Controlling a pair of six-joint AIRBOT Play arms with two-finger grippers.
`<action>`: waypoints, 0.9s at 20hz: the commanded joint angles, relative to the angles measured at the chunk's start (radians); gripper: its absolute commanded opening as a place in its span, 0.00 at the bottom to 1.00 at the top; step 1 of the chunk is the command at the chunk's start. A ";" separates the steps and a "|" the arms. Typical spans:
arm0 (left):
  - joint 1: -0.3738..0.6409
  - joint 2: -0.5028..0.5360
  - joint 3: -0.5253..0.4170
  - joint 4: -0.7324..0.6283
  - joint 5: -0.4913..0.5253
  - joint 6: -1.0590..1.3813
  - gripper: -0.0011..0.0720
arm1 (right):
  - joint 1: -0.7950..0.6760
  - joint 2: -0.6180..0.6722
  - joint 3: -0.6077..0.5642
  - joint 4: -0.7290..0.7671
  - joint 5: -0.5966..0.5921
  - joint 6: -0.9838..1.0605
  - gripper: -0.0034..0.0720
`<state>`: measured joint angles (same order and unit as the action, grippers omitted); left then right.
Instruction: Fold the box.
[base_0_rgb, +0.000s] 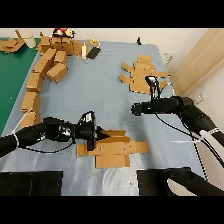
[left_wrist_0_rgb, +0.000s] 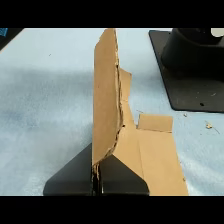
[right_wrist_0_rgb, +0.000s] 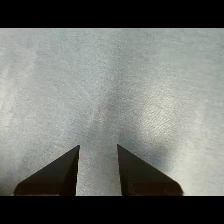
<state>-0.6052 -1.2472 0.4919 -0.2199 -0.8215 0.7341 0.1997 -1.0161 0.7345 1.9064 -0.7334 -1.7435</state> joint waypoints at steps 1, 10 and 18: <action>0.000 0.001 -0.013 0.006 -0.003 0.006 0.03 | 0.000 -0.001 0.001 0.002 0.000 0.000 0.52; 0.000 0.021 -0.009 0.093 0.055 -0.069 0.03 | 0.000 -0.001 0.001 0.001 0.000 0.000 0.52; -0.006 0.024 -0.007 0.166 0.043 -0.117 0.03 | 0.000 -0.001 0.001 0.001 0.014 0.000 0.52</action>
